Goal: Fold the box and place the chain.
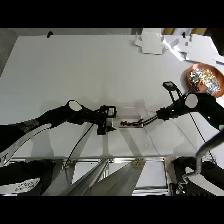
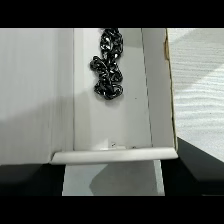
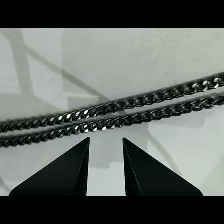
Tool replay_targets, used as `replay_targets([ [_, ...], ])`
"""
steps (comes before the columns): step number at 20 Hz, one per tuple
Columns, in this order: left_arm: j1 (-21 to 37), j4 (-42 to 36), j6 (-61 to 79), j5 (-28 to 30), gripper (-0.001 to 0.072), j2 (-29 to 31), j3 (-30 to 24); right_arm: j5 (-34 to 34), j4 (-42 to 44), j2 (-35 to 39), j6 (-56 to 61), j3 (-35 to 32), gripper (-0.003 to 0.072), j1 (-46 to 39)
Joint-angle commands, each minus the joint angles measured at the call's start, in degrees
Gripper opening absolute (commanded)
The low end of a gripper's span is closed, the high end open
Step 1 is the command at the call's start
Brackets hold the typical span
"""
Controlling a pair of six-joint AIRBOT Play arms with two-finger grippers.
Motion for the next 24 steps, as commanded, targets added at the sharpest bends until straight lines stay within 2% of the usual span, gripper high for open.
replay_targets([
  [1, 0.0, 0.0, 0.02, 0.0, 0.0108, 0.04, -0.02, -1.18, -1.68, -0.04, 1.77, -0.09, 0.0232, -0.04],
  [3, 0.0, 0.0, 0.02, 0.0, 0.0108, 0.04, -0.02, -2.1, -4.15, -0.04, 4.52, -0.09, 0.0232, -0.04],
  [17, 0.0, 0.0, 0.02, 0.0, 0.0108, 0.04, -0.02, -4.07, -5.44, -4.55, 7.23, -0.07, 0.0207, -0.04],
  [20, 0.0, 0.0, 0.02, 0.0, 0.0108, 0.04, -0.02, -3.78, -5.44, -4.46, 7.19, -0.07, 0.0014, -0.04],
  [24, 0.0, 0.0, 0.02, 0.0, 0.0108, 0.04, -0.02, -1.64, -5.49, -1.07, 6.78, -0.07, 0.0011, -0.04],
])
